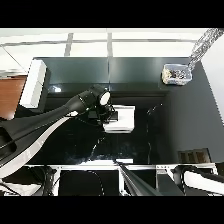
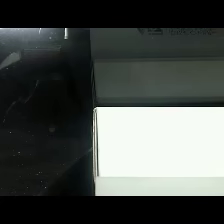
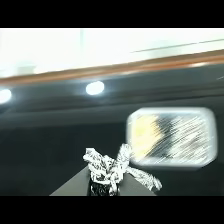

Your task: Fold the box and place the chain.

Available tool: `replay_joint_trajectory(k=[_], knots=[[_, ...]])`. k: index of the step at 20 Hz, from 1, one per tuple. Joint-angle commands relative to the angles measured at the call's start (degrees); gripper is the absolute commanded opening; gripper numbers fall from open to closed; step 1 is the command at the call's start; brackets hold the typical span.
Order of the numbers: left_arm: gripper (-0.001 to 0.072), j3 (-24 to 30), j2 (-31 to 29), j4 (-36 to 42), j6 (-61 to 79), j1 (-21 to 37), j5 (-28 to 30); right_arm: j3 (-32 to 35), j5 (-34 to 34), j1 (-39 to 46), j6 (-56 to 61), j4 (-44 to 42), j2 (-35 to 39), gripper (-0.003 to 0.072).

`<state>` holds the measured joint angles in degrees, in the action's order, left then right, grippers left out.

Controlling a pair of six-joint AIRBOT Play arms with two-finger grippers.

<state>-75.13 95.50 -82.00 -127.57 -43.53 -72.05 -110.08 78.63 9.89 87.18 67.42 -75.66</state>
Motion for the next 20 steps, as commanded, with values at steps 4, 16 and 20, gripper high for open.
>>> replay_joint_trajectory(k=[4,16,20], knots=[[0.0026,0.0,0.0,-0.2,0.0,0.1,-0.1,26.8,3.7,-7.5,-1.7,-7.3,21.9,0.0017],[0.0026,0.0,0.0,-0.2,0.0,0.0,0.0,47.2,-17.1,-33.8,0.4,-19.3,23.1,0.0016],[0.0026,0.0,0.0,-0.2,0.0,0.0,0.0,49.1,-19.7,-36.8,0.5,-15.6,16.3,0.0017]])
